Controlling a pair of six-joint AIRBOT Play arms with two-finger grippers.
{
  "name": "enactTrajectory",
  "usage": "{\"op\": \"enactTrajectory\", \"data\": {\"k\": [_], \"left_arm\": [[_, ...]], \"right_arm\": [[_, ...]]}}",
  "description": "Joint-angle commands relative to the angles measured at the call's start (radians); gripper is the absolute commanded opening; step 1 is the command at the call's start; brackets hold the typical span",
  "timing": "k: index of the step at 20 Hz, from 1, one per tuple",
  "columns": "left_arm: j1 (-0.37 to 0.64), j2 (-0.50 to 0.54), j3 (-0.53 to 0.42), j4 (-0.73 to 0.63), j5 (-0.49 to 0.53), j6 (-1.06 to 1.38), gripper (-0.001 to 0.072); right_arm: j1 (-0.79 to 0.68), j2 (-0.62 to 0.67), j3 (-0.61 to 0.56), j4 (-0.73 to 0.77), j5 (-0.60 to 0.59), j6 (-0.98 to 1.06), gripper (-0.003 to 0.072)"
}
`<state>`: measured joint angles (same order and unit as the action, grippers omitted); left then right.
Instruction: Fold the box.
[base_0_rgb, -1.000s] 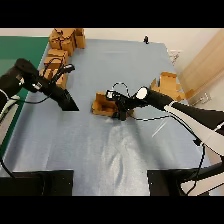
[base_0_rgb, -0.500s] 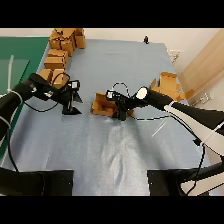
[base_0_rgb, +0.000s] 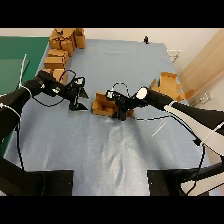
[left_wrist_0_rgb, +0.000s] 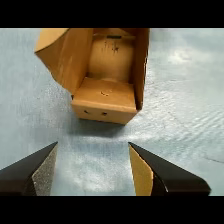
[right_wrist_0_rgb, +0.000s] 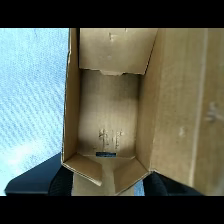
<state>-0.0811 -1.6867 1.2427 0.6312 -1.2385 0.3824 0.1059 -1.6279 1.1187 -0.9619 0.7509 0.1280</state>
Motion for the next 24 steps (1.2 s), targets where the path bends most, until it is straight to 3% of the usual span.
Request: {"op": "enactTrajectory", "data": {"k": [1,3,7,10,13,16,24], "left_arm": [[0.040,0.004,0.016,-0.010,-0.133,-0.071,0.0691],[0.061,0.020,0.016,-0.018,-0.164,-0.237,0.0690],[0.075,0.051,0.031,-0.037,-0.117,-0.950,0.0689],[0.009,0.051,0.079,0.068,-0.072,-1.320,0.0689],[-0.105,0.051,0.167,0.254,-0.063,-1.501,0.0689],[-0.205,0.051,0.226,0.352,-0.022,-1.661,0.0689],[-0.308,0.048,0.240,0.563,0.001,-1.897,0.0689]], "right_arm": [[0.000,0.000,0.000,0.000,0.000,0.003,0.0510],[0.000,0.000,0.000,0.000,0.000,0.003,0.0510],[-0.001,0.000,0.000,0.000,0.000,0.003,0.0510],[-0.001,0.000,0.000,0.000,-0.001,0.003,0.0510],[-0.001,0.000,0.000,0.000,-0.001,0.003,0.0510],[-0.001,0.000,0.000,0.000,0.000,0.003,0.0510],[-0.001,0.000,0.000,0.000,0.000,0.004,0.0510]]}}
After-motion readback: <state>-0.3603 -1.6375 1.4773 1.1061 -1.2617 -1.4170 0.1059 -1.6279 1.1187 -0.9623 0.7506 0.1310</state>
